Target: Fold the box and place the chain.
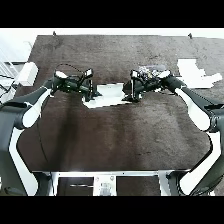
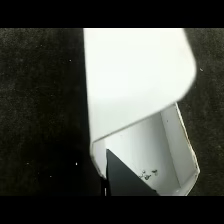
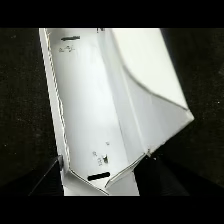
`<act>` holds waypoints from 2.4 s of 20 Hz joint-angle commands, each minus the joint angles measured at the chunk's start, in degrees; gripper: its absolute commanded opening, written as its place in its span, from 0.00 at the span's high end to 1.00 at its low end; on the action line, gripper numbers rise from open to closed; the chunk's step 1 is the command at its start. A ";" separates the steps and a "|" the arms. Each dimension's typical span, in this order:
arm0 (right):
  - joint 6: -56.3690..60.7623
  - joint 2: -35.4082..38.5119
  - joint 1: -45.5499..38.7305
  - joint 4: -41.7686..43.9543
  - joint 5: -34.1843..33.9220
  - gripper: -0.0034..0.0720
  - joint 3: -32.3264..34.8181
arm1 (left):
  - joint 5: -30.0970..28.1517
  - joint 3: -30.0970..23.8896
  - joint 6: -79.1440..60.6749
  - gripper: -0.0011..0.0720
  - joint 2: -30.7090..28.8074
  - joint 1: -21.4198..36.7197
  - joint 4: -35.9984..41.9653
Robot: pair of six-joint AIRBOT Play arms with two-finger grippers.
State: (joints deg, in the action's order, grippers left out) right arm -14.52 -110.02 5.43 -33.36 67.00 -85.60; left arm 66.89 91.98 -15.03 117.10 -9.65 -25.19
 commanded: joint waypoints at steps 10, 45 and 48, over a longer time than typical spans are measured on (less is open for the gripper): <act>2.12 -1.88 2.29 -3.30 3.21 0.07 -0.35 | 0.15 -0.02 0.02 0.96 -0.02 0.00 -0.02; -2.03 -5.35 2.47 1.40 1.64 0.11 -0.35 | 0.15 -0.02 0.02 0.96 -0.02 0.00 -0.02; -1.77 -5.35 2.47 1.38 1.66 0.11 -0.35 | 0.15 -0.02 0.02 0.96 -0.02 0.00 -0.02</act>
State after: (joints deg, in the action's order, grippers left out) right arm -16.51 -115.33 7.92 -31.99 68.58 -85.93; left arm 67.05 91.98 -14.98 117.10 -9.69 -25.17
